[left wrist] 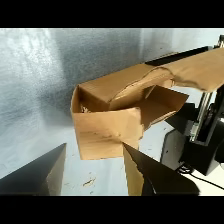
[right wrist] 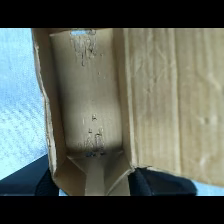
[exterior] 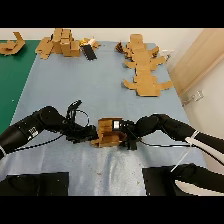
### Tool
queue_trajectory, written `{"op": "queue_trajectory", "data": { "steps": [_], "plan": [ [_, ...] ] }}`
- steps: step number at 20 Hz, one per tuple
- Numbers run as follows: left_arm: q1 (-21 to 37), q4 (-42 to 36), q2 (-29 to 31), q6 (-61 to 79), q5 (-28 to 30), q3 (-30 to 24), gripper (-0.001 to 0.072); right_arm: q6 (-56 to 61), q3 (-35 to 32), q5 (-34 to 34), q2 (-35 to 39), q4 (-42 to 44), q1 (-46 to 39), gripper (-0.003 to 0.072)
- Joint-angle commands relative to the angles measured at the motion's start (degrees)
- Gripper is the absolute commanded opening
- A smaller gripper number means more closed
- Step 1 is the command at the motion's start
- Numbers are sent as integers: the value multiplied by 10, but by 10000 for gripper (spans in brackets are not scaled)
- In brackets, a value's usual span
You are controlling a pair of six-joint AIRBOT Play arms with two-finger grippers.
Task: Fold the box.
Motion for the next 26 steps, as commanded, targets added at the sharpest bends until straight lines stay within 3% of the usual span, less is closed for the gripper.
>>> {"op": "queue_trajectory", "data": {
  "steps": [1, 8, 14, 19, 26],
  "plan": [
    [-18, 0, 0, 21, 31, 0, 550, 0, 0, 0, 0, 0, 0, 502],
    [-18, 2, 0, 18, 47, 0, 550, 0, 0, 0, 0, 0, 0, 502],
    [-30, 120, 0, -99, 44, 0, 550, 0, 0, 0, 0, 0, 0, 502],
    [-89, 120, -4, -104, 81, 2, 550, 0, 0, 0, 0, 0, 0, 502],
    [-98, 124, -35, -115, 71, 28, 550, 0, 0, 0, 0, 0, 0, 502]
  ]
}}
